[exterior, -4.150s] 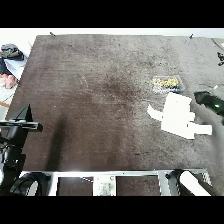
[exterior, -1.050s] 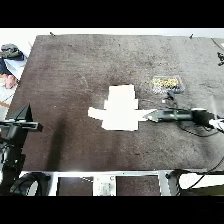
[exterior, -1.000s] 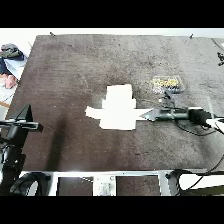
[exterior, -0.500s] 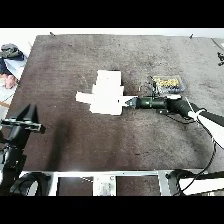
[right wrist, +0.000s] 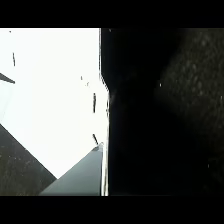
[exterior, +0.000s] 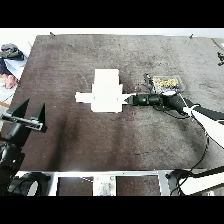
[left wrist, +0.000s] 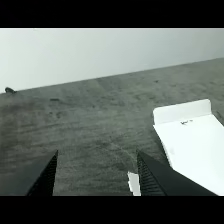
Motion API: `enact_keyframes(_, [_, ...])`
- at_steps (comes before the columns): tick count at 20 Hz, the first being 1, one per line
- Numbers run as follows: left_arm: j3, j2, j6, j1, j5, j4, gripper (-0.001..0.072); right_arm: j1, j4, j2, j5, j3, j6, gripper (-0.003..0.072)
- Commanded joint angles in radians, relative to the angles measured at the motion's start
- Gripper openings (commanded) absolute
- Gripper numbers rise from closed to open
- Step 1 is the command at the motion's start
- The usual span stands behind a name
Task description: Fold the box and place the chain.
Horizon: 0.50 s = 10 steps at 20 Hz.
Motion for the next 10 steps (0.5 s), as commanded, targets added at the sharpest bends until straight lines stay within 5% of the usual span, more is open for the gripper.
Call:
enact_keyframes(1, [0.081, -0.183, -0.026, 0.000, -0.028, -0.001, 0.0529, 0.001, -0.012, -0.004, -0.005, 0.038, -0.006, -0.0018])
enact_keyframes(5, [0.270, -0.576, -0.026, 0.000, -0.085, -0.001, 0.0529, 0.000, -0.033, -0.005, 0.000, 0.045, -0.006, -0.0018])
enact_keyframes(10, [0.607, -1.061, -0.028, 0.000, -0.306, 0.035, 0.0529, 0.001, -0.045, -0.006, 0.001, 0.045, -0.041, -0.0018])
